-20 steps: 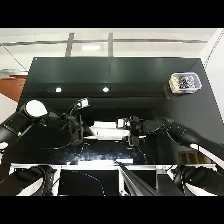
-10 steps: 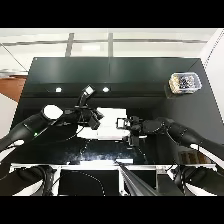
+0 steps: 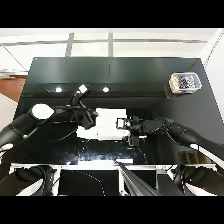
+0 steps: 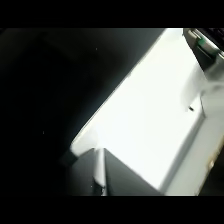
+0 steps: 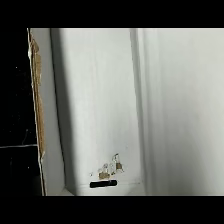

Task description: Fold the box and place the chain.

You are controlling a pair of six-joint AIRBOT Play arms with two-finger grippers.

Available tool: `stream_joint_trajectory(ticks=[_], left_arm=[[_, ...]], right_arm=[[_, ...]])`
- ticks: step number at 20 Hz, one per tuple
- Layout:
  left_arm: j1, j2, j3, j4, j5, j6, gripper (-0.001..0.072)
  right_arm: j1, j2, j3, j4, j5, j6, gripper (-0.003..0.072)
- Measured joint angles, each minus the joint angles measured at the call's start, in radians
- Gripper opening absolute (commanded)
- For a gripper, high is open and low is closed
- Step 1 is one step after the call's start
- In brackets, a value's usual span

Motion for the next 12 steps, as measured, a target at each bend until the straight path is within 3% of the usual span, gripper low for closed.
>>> stream_joint_trajectory(ticks=[4,7,12], left_arm=[[0.083,0.044,-0.004,0.137,-0.21,-0.012,0.0702],[0.095,0.05,-0.029,0.215,-0.278,0.047,0.0699],[0.044,0.047,-0.103,0.225,-0.18,0.266,0.0675]], right_arm=[[0.0,0.0,0.0,0.0,0.0,0.0,0.0471],[0.0,0.0,0.0,0.0,0.0,0.0,0.0471],[0.0,0.0,0.0,0.001,0.0,0.0,0.0471]])
